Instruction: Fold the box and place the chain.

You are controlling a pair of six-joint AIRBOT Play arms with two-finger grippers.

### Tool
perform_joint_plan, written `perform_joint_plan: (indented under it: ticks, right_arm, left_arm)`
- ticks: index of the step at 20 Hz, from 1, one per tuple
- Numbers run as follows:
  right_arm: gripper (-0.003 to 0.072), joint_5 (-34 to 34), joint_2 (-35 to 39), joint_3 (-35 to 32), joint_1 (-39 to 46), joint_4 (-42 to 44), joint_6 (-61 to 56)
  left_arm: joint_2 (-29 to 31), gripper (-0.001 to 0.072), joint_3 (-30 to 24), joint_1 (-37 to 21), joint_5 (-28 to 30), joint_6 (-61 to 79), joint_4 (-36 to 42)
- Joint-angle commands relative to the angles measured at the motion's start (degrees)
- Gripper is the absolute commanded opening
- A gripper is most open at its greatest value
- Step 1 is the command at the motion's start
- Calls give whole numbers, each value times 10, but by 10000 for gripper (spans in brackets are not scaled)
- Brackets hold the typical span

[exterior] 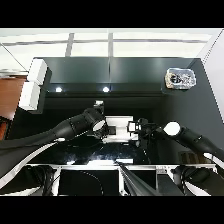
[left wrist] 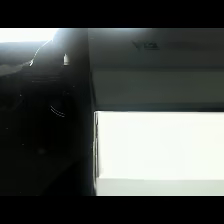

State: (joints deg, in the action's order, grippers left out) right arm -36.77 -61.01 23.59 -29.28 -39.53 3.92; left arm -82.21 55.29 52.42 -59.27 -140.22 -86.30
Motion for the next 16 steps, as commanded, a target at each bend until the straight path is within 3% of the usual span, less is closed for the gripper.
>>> perform_joint_plan:
  ticks: [1, 4, 9, 11, 14, 15, 16]
  right_arm:
    - [707, -49, 56, 3, 27, -71, -16]
    - [707, -101, 78, 4, 48, -89, -16]
    - [706, -80, 65, 4, 19, -41, 20]
    - [518, -80, 52, 4, 9, -42, 22]
    - [449, -76, 47, 4, 9, -40, 25]
    - [298, -76, 47, 4, 9, -40, 22]
    - [303, -76, 47, 4, 9, -35, 21]
  left_arm:
    - [0, 28, 0, 0, -19, 6, -14]
    - [0, 28, 0, 0, -19, 20, -20]
    - [0, 28, 0, 0, -23, 24, -20]
    - [0, 29, 0, 0, -23, 24, -19]
    - [0, 28, 0, 0, -23, 24, -19]
    - [0, 29, 0, 0, -23, 24, -19]
    - [0, 29, 0, 0, -23, 24, -19]
